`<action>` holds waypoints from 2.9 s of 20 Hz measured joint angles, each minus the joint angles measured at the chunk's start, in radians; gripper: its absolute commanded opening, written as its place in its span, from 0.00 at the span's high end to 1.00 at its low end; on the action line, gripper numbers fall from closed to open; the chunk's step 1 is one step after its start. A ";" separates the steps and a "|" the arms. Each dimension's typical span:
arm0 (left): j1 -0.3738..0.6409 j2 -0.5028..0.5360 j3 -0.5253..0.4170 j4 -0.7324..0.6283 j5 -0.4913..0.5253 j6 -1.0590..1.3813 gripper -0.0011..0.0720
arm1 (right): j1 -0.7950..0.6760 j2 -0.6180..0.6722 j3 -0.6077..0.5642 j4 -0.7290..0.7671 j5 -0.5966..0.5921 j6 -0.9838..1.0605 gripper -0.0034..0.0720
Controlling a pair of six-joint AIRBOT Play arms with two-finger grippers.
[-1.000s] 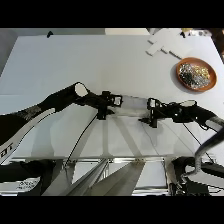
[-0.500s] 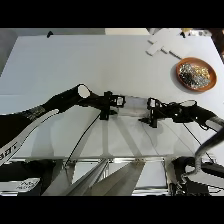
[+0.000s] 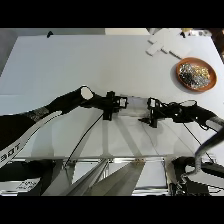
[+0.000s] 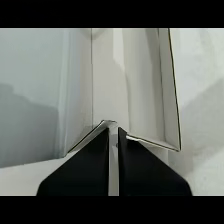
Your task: Fold the box and place the chain.
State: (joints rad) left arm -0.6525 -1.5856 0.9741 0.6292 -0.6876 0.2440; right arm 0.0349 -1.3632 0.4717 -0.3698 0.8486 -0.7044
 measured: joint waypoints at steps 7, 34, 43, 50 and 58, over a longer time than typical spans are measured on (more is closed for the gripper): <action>-0.020 -0.013 0.000 -0.027 0.007 0.005 0.53 | 0.000 0.000 0.000 0.000 0.000 -0.002 0.35; 0.259 0.183 0.000 0.418 -0.285 -1.368 0.98 | 0.000 0.000 0.000 0.000 0.000 0.000 0.35; 0.209 0.032 0.000 0.206 -0.266 -1.439 0.98 | 0.000 0.000 0.000 0.000 0.000 0.000 0.35; 0.179 -0.020 0.000 0.159 -0.251 -1.429 0.97 | 0.000 0.000 0.000 0.000 0.000 -0.001 0.35; 0.154 0.047 0.000 0.083 -0.238 -1.342 0.58 | 0.000 0.000 0.000 0.000 0.000 -0.001 0.35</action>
State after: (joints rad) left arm -0.4980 -1.5391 0.9737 0.7120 -0.9260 -1.0977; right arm 0.0349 -1.3632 0.4717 -0.3702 0.8482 -0.7052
